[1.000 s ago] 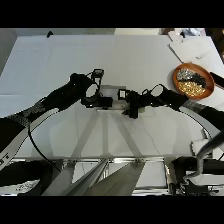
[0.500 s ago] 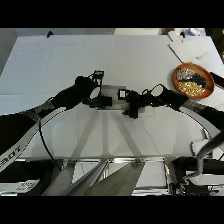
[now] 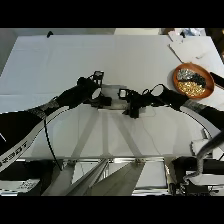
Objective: Fold the box and place the chain.
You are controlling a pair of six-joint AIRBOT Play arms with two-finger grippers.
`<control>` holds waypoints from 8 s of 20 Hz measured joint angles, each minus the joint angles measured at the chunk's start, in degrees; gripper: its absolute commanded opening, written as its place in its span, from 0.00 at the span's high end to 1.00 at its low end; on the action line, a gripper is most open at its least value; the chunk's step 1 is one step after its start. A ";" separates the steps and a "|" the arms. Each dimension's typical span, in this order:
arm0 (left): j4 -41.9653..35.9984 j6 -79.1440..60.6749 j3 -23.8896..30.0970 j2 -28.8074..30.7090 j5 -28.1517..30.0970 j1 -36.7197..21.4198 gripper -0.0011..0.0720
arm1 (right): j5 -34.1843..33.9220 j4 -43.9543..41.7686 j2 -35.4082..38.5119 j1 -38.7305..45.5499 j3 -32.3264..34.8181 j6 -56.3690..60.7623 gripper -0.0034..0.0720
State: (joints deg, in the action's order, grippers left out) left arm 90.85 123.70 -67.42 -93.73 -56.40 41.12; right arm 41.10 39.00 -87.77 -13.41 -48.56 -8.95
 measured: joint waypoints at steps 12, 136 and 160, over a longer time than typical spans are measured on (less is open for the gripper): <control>-0.61 -3.54 0.09 3.10 -0.28 0.09 0.27 | -0.39 0.00 -0.02 -0.04 0.00 -0.33 0.56; -62.36 -152.12 13.68 -2.51 -0.37 -26.40 0.69 | 2.23 28.81 18.64 -0.04 0.07 19.98 0.03; -62.36 -152.12 13.68 -2.51 -0.42 -26.40 0.69 | -5.40 3.80 13.07 0.20 -3.67 35.87 0.95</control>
State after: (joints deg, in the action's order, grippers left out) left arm 28.49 -28.42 -53.74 -96.25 -56.82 14.72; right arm 35.70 42.81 -74.70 -13.21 -52.23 26.92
